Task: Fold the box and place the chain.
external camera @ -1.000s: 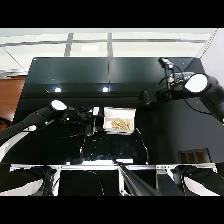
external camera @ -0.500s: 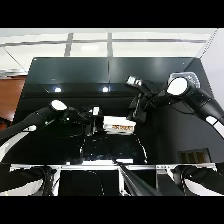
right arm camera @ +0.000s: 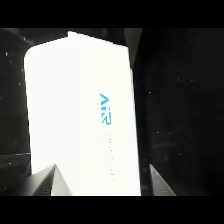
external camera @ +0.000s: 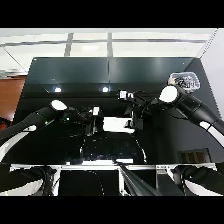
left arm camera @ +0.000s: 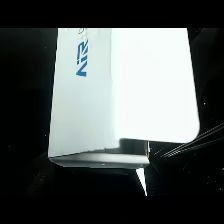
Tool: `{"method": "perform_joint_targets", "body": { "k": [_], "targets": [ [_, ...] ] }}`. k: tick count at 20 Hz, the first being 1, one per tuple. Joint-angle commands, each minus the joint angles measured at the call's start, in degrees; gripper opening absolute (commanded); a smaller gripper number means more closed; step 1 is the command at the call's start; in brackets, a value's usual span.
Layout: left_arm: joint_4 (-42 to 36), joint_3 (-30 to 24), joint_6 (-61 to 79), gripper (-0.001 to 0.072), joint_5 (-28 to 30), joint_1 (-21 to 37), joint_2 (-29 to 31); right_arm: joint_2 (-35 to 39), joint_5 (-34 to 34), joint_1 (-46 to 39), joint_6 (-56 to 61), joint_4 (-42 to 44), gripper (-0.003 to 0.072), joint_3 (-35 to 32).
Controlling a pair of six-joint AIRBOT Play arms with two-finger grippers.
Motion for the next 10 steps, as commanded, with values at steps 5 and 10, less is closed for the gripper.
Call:
{"method": "perform_joint_targets", "body": {
  "k": [5, 10],
  "targets": [
    [0.0, 0.0, 0.0, 0.0394, 0.0, 0.0, 0.0, 0.0, 0.0, 0.3, 1.1, -0.3, 0.0219, -0.8],
    [0.0, 0.0, 0.0, 0.0394, 0.0, 0.0, 0.0, 0.0, 0.0, 0.3, 1.1, -0.3, 0.0172, -0.9]
  ]
}}
